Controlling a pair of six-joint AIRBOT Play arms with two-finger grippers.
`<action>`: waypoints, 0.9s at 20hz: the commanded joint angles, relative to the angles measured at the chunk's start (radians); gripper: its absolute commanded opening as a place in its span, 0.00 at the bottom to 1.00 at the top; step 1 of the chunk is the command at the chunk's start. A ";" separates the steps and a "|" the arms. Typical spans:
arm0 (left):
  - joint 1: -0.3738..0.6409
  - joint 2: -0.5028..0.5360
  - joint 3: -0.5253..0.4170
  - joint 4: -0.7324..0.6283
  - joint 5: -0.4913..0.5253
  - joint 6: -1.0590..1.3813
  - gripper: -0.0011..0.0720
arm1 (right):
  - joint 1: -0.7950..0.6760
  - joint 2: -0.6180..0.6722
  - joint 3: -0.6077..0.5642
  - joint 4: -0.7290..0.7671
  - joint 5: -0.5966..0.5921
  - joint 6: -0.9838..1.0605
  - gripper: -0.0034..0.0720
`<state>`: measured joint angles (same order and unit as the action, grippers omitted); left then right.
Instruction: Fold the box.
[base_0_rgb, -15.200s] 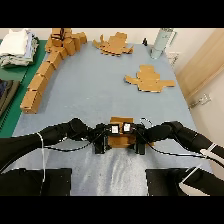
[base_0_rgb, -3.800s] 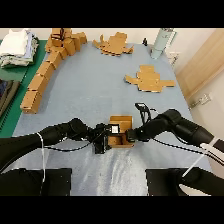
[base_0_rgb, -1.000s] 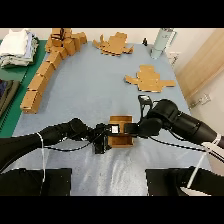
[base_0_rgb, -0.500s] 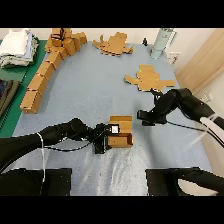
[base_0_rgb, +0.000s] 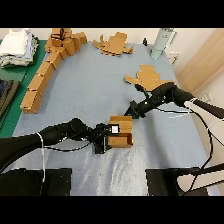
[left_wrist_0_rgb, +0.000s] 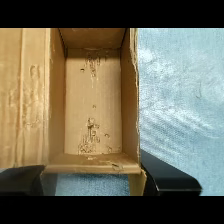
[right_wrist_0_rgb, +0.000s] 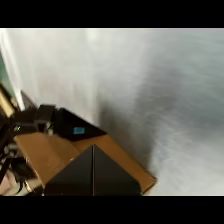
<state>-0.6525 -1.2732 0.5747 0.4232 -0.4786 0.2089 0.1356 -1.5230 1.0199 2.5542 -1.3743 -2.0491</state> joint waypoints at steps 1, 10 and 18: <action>-0.001 -0.001 0.001 0.000 0.000 0.000 0.59 | 0.080 0.020 0.011 -0.040 -0.066 -0.117 0.05; -0.001 -0.001 0.001 0.000 0.000 0.000 0.59 | 0.290 0.383 -0.269 -0.339 0.267 -0.150 0.05; -0.001 -0.001 0.001 0.000 0.000 0.000 0.59 | 0.450 0.562 -0.365 -0.480 0.470 -0.150 0.05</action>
<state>-0.6525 -1.2732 0.5747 0.4229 -0.4786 0.2089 0.5362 -1.0134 0.6758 2.1315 -0.9871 -2.1975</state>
